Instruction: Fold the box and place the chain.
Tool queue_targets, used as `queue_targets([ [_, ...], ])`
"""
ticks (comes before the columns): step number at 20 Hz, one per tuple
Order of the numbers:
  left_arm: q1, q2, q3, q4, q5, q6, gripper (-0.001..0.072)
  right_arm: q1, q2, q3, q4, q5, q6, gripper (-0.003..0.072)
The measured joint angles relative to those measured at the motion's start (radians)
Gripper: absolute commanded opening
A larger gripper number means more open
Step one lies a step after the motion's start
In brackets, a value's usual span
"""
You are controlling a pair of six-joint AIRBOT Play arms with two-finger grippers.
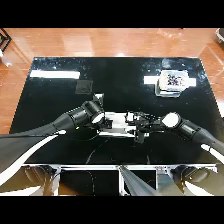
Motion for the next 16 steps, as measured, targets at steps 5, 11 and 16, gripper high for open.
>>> queue_targets([
  [5, 0.0, 0.0, 0.0, 0.0, 0.0, 0.0, 0.0023, 0.031, -0.016, 0.0, 0.029, -0.027, 0.0, 0.0336],
  [11, 0.0, 0.0, 0.0, 0.0, -0.002, -0.001, 0.0023, 0.074, -0.04, 0.0, 0.04, -0.073, 0.0, 0.0338],
  [16, 0.0, 0.0, 0.0, -0.002, -0.005, -0.002, 0.0023, 0.08, -0.043, 0.0, 0.04, -0.081, 0.0, 0.0339],
])
